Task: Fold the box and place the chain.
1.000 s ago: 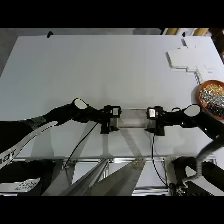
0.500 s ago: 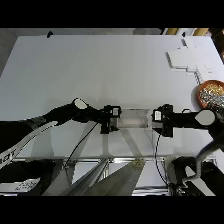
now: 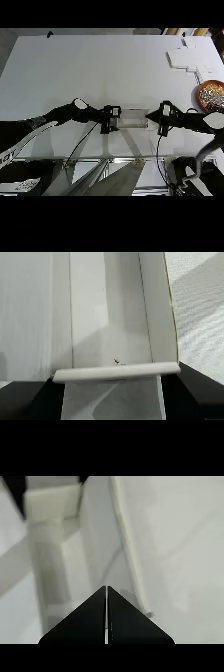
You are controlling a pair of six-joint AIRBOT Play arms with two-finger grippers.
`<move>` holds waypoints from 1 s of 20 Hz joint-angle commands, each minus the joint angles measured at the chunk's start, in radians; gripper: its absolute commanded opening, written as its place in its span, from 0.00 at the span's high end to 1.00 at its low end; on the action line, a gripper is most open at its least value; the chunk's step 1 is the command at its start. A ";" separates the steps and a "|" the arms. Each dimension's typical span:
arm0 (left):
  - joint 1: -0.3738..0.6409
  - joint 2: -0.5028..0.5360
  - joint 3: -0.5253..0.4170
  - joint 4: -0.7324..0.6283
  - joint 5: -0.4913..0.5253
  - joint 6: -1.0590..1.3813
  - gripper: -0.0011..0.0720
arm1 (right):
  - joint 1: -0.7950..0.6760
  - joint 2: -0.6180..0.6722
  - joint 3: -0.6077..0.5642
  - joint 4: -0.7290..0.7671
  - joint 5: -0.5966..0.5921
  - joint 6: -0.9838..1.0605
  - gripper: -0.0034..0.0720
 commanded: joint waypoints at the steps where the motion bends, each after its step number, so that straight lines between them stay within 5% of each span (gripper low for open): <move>1: -0.001 0.000 0.000 0.000 0.000 0.000 0.70 | 0.001 -0.085 0.001 0.181 -0.199 -0.003 0.93; 5: -0.001 0.000 0.000 0.000 0.000 0.000 0.70 | 0.000 -0.292 0.001 0.185 -0.307 0.004 0.93; 9: -0.001 0.000 0.000 0.000 0.000 0.000 0.70 | 0.001 -0.413 0.001 0.133 -0.245 0.003 0.93; 14: -0.001 0.000 0.000 0.000 0.000 0.000 0.70 | 0.000 -0.274 0.006 0.035 -0.219 0.003 0.93; 20: -0.001 0.000 0.000 0.000 0.000 0.000 0.70 | 0.001 -0.092 0.006 -0.555 -0.104 0.053 0.93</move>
